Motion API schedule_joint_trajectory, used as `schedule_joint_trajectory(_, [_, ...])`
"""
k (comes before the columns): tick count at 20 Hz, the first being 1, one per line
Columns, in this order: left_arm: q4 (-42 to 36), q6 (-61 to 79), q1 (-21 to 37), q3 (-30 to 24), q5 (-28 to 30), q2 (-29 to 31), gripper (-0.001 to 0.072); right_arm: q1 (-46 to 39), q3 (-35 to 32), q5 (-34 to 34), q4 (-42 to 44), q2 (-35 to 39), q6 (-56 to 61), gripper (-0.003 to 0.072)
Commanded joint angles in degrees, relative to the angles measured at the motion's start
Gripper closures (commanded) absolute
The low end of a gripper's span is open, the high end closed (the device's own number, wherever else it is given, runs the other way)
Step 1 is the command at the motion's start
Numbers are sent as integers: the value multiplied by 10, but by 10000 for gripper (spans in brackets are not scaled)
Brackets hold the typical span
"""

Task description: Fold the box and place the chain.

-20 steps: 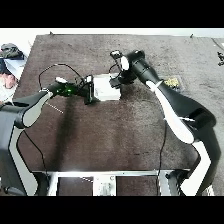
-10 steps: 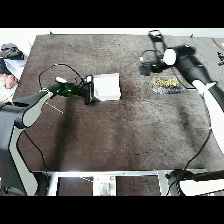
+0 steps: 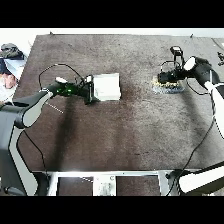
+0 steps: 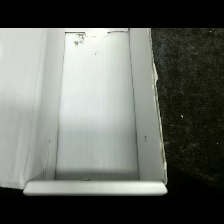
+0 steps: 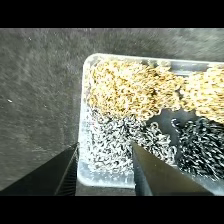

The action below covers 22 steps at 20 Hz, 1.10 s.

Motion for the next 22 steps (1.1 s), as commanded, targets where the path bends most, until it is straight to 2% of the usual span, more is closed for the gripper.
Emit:
schedule_joint_trajectory(1, [0, 0, 0, 0, 0, 0, 433, -10, 31, 35, 19, -48, -27, 309])
schedule_joint_trajectory(8, [0, 0, 0, 0, 0, 0, 432, -10, 42, 60, -20, -63, -13, 312])
schedule_joint_trajectory(9, [0, 0, 0, 0, 0, 0, 433, -10, 42, 61, -27, -63, -11, 323])
schedule_joint_trajectory(10, [0, 0, 0, 0, 0, 0, 433, -11, 43, 61, -26, -63, -11, 409])
schedule_joint_trajectory(16, [0, 0, 0, 0, 0, 0, 433, -11, 43, 66, -20, -64, -10, 383])
schedule_joint_trajectory(17, [0, 0, 0, 0, 0, 0, 433, -11, 43, 66, -15, -66, -10, 385])
schedule_joint_trajectory(18, [0, 0, 0, 0, 0, 0, 433, -11, 42, 67, -9, -67, -10, 420])
schedule_joint_trajectory(20, [0, 0, 0, 0, 0, 0, 433, -11, 43, 70, -7, -68, -10, 421])
schedule_joint_trajectory(21, [0, 0, 0, 0, 0, 0, 433, -11, 43, 69, -7, -68, -10, 516])
schedule_joint_trajectory(22, [0, 0, 0, 0, 0, 0, 433, -11, 42, 70, -7, -68, -10, 564])
